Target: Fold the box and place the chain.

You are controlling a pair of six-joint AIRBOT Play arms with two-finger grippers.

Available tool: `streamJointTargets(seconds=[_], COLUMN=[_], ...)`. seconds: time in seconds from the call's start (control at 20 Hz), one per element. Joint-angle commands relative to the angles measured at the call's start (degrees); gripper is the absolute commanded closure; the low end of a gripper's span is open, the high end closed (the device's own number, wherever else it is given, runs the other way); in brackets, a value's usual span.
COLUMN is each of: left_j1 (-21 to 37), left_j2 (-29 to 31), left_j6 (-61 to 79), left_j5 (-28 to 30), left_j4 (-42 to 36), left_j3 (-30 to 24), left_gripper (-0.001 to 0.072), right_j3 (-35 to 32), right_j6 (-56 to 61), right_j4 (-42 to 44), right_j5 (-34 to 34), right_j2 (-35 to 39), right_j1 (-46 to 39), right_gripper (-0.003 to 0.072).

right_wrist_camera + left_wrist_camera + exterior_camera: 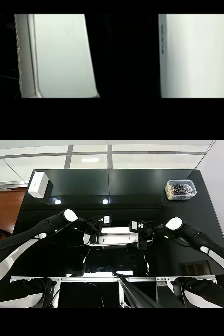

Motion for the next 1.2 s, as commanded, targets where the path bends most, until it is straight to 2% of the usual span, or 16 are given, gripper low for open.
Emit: streamJointTargets(seconds=[0.0, 1.0, 1.15], left_j1=[0.0, 0.0, 0.0], left_j2=[0.0, 0.0, 0.0], left_j6=[0.0, 0.0, 0.0], left_j5=[0.2, 0.2, 0.2], left_j4=[0.0, 0.0, 0.0], left_j3=[0.0, 0.0, 0.0], left_gripper=[0.0683, 0.0682, 0.0683], right_j3=[0.0, 2.4, 2.4], right_j6=[-2.2, 3.9, 3.9], right_j4=[1.0, -4.2, -4.2], right_j5=[1.1, -0.4, -0.4], right_j2=[-3.0, -5.7, -5.7], right_j1=[0.0, 1.4, 1.4], right_gripper=[-0.0009, -0.0008, 0.0023])
